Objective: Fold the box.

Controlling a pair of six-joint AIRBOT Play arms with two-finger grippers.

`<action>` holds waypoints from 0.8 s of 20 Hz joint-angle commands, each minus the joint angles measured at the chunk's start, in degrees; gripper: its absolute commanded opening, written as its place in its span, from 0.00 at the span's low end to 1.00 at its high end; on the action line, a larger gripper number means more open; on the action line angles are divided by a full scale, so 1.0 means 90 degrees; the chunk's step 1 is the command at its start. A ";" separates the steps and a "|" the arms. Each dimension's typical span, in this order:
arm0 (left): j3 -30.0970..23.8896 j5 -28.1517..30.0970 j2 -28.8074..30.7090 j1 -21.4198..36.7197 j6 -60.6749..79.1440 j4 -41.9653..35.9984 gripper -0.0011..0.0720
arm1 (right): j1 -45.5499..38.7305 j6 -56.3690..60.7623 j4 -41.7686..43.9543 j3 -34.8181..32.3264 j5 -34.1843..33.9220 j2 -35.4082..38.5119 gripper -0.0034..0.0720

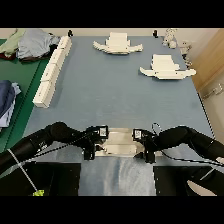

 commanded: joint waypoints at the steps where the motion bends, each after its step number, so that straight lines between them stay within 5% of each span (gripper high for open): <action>1: 0.0034 0.0068 -0.0102 -0.0073 0.0029 -0.0182 0.24 | -0.0002 0.0000 0.0002 0.0005 0.0002 0.0005 0.73; 3: 0.0032 0.0066 -0.0109 -0.0109 0.0185 -0.0481 0.16 | -0.0002 0.0000 0.0002 0.0005 0.0002 0.0005 0.73; 11: 0.0044 0.0576 -0.0372 -0.0529 0.0478 -0.1137 0.16 | -0.0002 0.0000 0.0002 0.0005 0.0002 0.0005 0.73; 12: 0.0044 0.0554 -0.0401 -0.0546 0.0476 -0.1132 0.28 | -0.0002 0.0000 0.0002 0.0005 0.0002 0.0005 0.73; 13: 0.0044 0.0549 -0.0418 -0.0546 0.0469 -0.1132 0.61 | -0.0002 0.0000 0.0002 0.0005 0.0002 0.0005 0.73; 14: 0.0044 0.0554 -0.0423 -0.0544 0.0406 -0.1129 0.76 | -0.0002 0.0000 0.0002 0.0005 0.0002 0.0005 0.73; 16: 0.0044 0.0546 -0.0418 -0.0544 0.0401 -0.1124 0.77 | -0.0002 0.0000 0.0002 0.0005 0.0000 0.0005 0.73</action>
